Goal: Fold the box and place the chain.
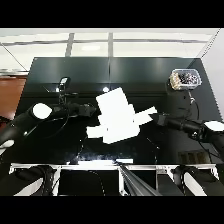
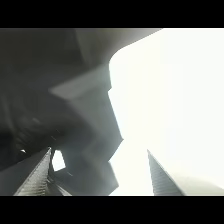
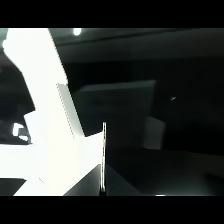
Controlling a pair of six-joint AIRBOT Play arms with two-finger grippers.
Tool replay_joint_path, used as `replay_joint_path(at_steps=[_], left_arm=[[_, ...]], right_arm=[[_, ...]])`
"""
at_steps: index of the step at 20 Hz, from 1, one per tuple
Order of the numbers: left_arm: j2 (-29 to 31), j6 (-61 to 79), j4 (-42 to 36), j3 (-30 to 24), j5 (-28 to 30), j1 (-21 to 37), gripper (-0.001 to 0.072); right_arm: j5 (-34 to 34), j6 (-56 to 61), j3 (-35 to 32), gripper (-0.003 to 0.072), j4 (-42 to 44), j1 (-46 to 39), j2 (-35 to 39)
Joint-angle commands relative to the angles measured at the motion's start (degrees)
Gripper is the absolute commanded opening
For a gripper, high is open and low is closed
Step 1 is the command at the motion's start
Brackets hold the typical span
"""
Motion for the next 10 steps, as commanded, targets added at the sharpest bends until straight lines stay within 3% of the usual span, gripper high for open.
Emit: replay_joint_path(at_steps=[1, 3, 4, 10], left_arm=[[-8.5, 11.9, -10.2, 4.3, -16.5, 3.5, 0.0709], [-14.4, 20.8, -17.0, 5.5, -27.4, 7.0, 0.0709], [-16.7, 24.0, -20.3, 5.5, -30.2, 8.2, 0.0709], [-23.8, 36.8, -31.1, 5.5, -32.1, 7.7, 0.0709]], right_arm=[[-3.5, -0.8, -1.8, 0.0022, 1.1, 4.7, 0.9], [-3.1, -0.8, -1.8, 0.0022, 1.2, 4.6, 0.9], [-3.0, -0.8, -1.8, 0.0022, 1.2, 4.7, 0.9], [-2.9, -0.8, -1.8, 0.0022, 1.2, 4.6, 0.9]])
